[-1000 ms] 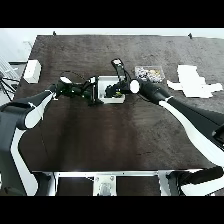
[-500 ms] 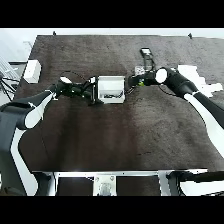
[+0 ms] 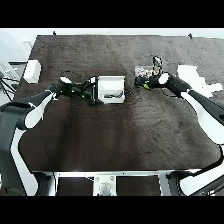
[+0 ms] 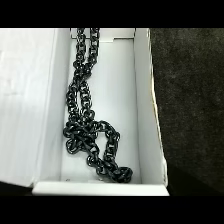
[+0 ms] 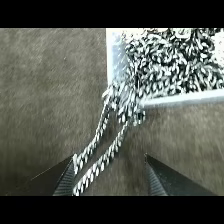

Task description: Fold the box and place the chain.

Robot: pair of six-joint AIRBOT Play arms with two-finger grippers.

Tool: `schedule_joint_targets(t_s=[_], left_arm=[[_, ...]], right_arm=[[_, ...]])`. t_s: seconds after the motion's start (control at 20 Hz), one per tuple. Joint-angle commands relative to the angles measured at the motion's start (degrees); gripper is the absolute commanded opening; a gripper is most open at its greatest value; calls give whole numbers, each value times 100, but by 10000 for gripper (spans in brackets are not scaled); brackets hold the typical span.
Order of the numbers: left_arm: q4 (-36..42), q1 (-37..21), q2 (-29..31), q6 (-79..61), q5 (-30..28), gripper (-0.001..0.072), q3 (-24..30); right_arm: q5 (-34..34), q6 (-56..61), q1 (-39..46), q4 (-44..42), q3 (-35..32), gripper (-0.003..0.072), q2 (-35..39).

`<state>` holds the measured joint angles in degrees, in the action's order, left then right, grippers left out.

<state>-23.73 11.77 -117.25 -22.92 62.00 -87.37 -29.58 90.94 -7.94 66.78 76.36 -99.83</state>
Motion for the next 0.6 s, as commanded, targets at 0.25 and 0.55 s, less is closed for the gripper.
schedule_joint_targets(t_s=[0.25, 0.55], left_arm=[[0, -4, -2, 0, -2, 350, 2], [0, -4, -2, 0, 0, 351, 2]], right_arm=[[184, -614, -2, -940, 763, 449, -761], [435, -767, -13, -911, 774, -1, -739]])
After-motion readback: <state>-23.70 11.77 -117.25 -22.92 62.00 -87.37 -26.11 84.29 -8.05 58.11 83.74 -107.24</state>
